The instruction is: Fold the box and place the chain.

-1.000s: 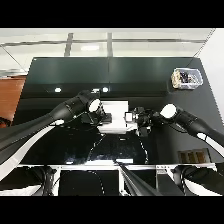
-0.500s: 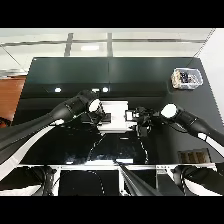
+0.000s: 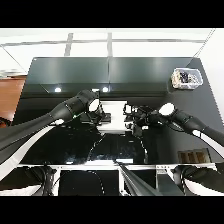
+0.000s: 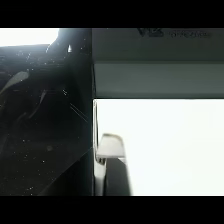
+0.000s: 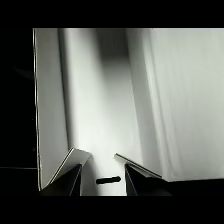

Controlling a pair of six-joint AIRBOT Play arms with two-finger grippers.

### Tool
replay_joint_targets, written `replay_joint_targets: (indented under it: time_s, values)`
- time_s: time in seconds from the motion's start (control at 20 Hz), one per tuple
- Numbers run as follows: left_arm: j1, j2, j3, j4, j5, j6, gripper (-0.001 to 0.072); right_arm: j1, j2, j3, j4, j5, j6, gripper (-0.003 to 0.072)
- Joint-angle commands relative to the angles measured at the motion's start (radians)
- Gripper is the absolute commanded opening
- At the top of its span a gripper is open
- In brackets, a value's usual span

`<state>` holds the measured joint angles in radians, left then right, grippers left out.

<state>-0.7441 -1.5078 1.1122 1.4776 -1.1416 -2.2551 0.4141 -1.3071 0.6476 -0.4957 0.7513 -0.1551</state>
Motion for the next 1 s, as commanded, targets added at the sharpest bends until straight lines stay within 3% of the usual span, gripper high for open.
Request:
replay_joint_targets:
  time_s: [0.0, 0.1, 0.15, 0.2, 0.25, 0.3, 0.35, 0.4, 0.45, 0.5, 0.55, 0.65, 0.75, 0.85, 0.95]
  values:
    - [0.0, 0.001, 0.001, -0.002, 0.004, 0.0, 0.0024, 0.0, -0.022, 0.0, 0.048, 0.002, -0.022, 0.0297]
    - [0.0, 0.001, 0.001, -0.002, 0.004, 0.0, 0.0024, -0.001, -0.022, 0.0, 0.036, 0.002, -0.022, 0.0274]
    - [0.0, 0.001, 0.001, -0.002, 0.004, 0.0, 0.0024, -0.001, -0.022, 0.0, 0.025, 0.004, -0.021, 0.0119]
    - [0.0, 0.001, 0.001, -0.002, 0.004, 0.0, 0.0024, -0.001, -0.022, 0.0, 0.021, 0.004, -0.021, 0.0142]
    - [0.0, 0.001, 0.001, -0.002, 0.004, 0.0, 0.0024, 0.0, -0.022, 0.0, 0.025, 0.002, -0.021, 0.028]
    - [0.0, 0.001, 0.001, -0.002, 0.004, 0.0, 0.0024, -0.001, -0.022, 0.0, 0.026, 0.002, -0.021, 0.0482]
    - [0.0, 0.001, 0.001, -0.002, 0.004, 0.0, 0.0024, -0.001, -0.022, 0.0, 0.023, 0.001, -0.021, 0.0474]
    - [0.0, 0.001, 0.001, -0.002, 0.004, 0.0, 0.0024, -0.001, -0.022, 0.0, 0.019, 0.0, -0.021, 0.0263]
    - [0.0, 0.001, 0.001, -0.002, 0.004, 0.0, 0.0024, -0.001, -0.022, 0.0, 0.02, 0.0, -0.018, 0.0287]
    - [0.0, 0.001, 0.001, -0.002, 0.004, 0.0, 0.0024, -0.001, -0.022, 0.0, 0.024, 0.0, -0.018, 0.0459]
    - [0.0, 0.001, 0.001, -0.002, 0.004, 0.0, 0.0024, -0.001, -0.022, 0.0, 0.023, 0.0, -0.018, 0.047]
    - [0.0, 0.001, 0.001, -0.002, 0.004, 0.0, 0.0024, -0.001, -0.021, 0.0, 0.003, 0.006, -0.016, 0.0056]
    - [0.0, 0.001, 0.001, -0.002, 0.004, 0.0, 0.0025, -0.009, 0.002, 0.0, -0.041, 0.006, 0.1, 0.0017]
    - [0.0, 0.0, 0.001, -0.002, 0.003, 0.0, 0.0025, -0.057, 0.088, 0.001, -0.147, 0.036, 0.377, 0.0018]
    - [0.0, 0.0, 0.001, -0.002, 0.003, 0.0, 0.0025, -0.163, 0.208, 0.03, -0.275, 0.174, 0.708, 0.0018]
